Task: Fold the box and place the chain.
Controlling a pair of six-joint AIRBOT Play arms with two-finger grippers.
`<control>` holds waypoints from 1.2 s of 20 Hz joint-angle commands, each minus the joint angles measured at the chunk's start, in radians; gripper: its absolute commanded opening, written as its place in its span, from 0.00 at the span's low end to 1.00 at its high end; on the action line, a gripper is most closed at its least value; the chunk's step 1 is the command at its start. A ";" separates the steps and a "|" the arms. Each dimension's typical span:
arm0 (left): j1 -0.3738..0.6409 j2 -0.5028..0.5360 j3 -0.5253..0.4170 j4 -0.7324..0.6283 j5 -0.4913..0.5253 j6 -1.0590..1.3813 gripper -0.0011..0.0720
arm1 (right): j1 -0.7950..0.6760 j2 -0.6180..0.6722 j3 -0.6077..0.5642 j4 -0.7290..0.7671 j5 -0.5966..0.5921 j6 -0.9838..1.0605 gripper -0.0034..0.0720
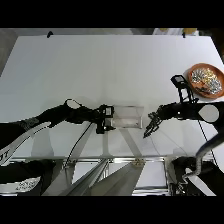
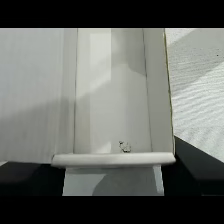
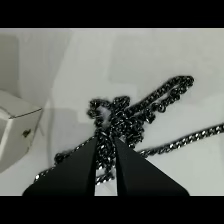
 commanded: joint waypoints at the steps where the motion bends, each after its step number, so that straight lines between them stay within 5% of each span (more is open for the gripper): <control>1: 0.000 0.001 0.001 0.000 0.000 0.000 0.20 | 0.001 -0.037 -0.002 -0.023 0.008 -0.039 0.27; 6: 0.000 0.000 0.001 0.000 0.000 0.000 0.20 | 0.001 -0.017 -0.022 -0.035 0.201 -0.014 0.25; 24: 0.000 0.000 0.001 0.000 0.000 0.000 0.20 | 0.103 -0.106 -0.106 -0.075 0.098 -0.004 0.25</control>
